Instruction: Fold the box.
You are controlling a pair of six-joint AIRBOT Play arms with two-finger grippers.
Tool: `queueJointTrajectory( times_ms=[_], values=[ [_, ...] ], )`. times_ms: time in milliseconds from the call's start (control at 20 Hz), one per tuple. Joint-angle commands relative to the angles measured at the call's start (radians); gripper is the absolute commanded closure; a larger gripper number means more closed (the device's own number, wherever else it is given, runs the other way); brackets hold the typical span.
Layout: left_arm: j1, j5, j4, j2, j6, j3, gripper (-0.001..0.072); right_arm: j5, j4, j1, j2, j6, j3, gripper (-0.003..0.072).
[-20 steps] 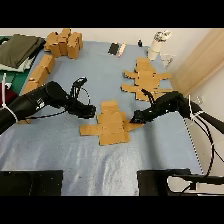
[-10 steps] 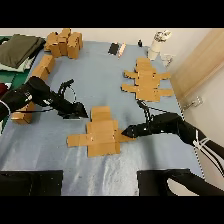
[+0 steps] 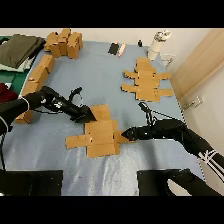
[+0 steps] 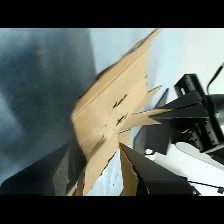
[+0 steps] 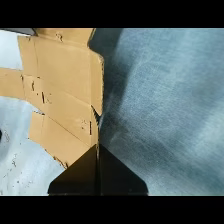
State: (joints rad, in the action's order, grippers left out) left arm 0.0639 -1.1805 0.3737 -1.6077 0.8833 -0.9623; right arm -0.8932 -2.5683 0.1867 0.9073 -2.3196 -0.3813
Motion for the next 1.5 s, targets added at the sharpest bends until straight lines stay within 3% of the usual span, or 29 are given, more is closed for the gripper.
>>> queueJointTrajectory(
  times_ms=[0, 250, 350, 500, 600, 650, 750, 900, 950, 1050, 1100, 1300, 1400, 1450],
  values=[
    [0.021, -0.016, -0.115, -0.057, -0.095, -0.031, 0.0251, 0.002, 0.000, 0.002, -0.007, 0.015, 0.002, 0.0686],
    [0.018, -0.059, -0.126, -0.057, -0.137, -0.064, 0.0253, 0.003, 0.006, 0.002, -0.006, 0.016, 0.002, 0.0687],
    [0.017, -0.106, -0.123, -0.057, -0.171, -0.064, 0.0405, 0.010, 0.007, 0.002, -0.006, 0.015, 0.002, 0.0687],
    [0.017, -0.143, -0.103, -0.057, -0.188, -0.064, 0.0413, 0.024, 0.010, 0.002, -0.007, 0.015, 0.002, 0.0687],
    [0.017, -0.148, -0.088, -0.057, -0.190, -0.064, 0.0541, 0.021, 0.014, 0.002, -0.006, 0.015, 0.002, 0.0687],
    [0.017, -0.147, -0.087, -0.057, -0.198, -0.064, 0.0543, 0.021, 0.014, 0.002, -0.007, 0.015, 0.002, 0.0686],
    [0.018, -0.150, -0.089, -0.057, -0.231, -0.064, 0.0697, 0.022, 0.014, 0.002, -0.007, 0.015, 0.002, 0.0685],
    [0.018, -0.167, -0.089, -0.057, -0.269, -0.064, 0.0697, 0.026, 0.015, 0.002, -0.007, 0.015, 0.002, 0.0670],
    [0.018, -0.170, -0.089, -0.057, -0.293, -0.064, 0.0697, 0.030, 0.016, 0.002, -0.007, 0.015, 0.002, 0.0619],
    [0.018, -0.180, -0.090, -0.057, -0.355, -0.070, 0.0698, 0.053, 0.023, 0.002, -0.007, 0.016, -0.001, 0.0369],
    [0.018, -0.181, -0.089, -0.056, -0.381, -0.075, 0.0699, 0.059, 0.033, -0.003, -0.007, 0.017, -0.011, 0.0307],
    [0.050, -0.168, -0.086, -0.021, -0.478, -0.093, 0.0700, 0.035, 0.187, -0.080, -0.007, 0.184, -0.140, 0.0306],
    [0.093, -0.090, -0.060, 0.026, -0.521, -0.093, 0.0699, -0.007, 0.303, -0.118, -0.007, 0.299, -0.235, 0.0314],
    [0.121, -0.041, -0.031, 0.053, -0.537, -0.093, 0.0699, -0.045, 0.339, -0.130, -0.007, 0.330, -0.284, 0.0382]
  ],
)
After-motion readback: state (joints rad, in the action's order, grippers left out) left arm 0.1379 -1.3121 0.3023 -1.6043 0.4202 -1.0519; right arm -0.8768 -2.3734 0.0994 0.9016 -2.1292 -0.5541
